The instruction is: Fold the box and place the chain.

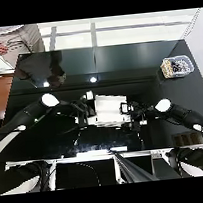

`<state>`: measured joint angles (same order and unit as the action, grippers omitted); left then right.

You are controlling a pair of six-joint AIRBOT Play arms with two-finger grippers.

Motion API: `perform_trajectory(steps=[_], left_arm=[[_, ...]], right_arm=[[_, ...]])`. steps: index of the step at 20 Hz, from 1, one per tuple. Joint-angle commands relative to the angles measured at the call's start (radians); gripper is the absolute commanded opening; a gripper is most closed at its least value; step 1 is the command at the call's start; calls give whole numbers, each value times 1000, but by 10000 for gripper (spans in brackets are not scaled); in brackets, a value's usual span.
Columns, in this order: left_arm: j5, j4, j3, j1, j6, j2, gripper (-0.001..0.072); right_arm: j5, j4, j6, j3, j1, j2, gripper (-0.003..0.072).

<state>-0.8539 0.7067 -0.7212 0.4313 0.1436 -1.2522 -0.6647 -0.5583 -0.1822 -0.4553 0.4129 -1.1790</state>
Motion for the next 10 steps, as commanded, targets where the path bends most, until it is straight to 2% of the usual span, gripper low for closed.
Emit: perform_trajectory(steps=[1, 2, 4, 6, 7, 10], left_arm=[[-54, 304, -44, -142, 531, 114, 33], [-96, 336, -48, -214, 625, 137, 33], [-182, 317, -40, -344, 747, 140, 31], [-187, 297, 24, -449, 1239, 108, 31], [-199, 286, 61, -475, 1359, 89, 33], [-220, 134, 129, -484, 1193, 18, 32]], right_arm=[[-1, 0, 0, 0, 1, 0, 141], [-1, 0, 0, 0, 1, 0, 141], [-1, 0, 0, 0, 1, 0, 141], [-1, 0, 0, 0, 1, 0, 141], [-1, 0, 0, 0, 1, 0, 141], [-1, 0, 0, 0, 1, 0, 141]])
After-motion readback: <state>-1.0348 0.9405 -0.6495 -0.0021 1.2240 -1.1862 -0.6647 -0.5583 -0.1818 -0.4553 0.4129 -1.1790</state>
